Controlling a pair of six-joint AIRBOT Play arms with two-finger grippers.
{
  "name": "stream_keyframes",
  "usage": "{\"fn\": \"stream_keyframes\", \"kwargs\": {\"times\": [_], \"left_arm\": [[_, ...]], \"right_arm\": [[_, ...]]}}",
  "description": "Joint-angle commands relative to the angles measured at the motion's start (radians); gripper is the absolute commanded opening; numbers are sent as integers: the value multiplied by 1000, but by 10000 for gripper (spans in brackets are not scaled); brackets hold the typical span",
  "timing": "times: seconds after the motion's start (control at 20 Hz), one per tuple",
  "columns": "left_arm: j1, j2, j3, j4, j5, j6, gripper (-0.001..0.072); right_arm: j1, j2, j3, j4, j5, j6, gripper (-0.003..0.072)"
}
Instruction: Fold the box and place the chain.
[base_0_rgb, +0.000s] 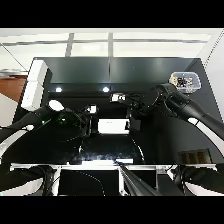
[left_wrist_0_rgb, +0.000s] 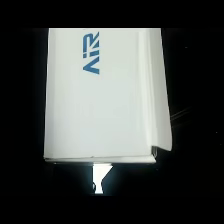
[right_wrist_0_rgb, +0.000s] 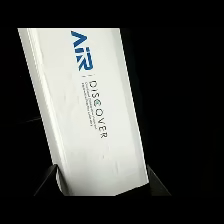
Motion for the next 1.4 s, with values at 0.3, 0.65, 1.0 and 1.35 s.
{"fn": "stream_keyframes", "kwargs": {"times": [0.3,0.65,1.0,1.35], "left_arm": [[0,-1,-1,1,-2,2,478],[0,-1,-1,1,-2,2,478],[0,-1,-1,1,-2,2,479],[0,-1,-1,1,-2,2,480]], "right_arm": [[18,0,34,-16,36,37,454],[19,0,34,-15,8,37,330],[20,1,34,4,-15,37,329],[20,15,34,3,-17,37,250]]}}
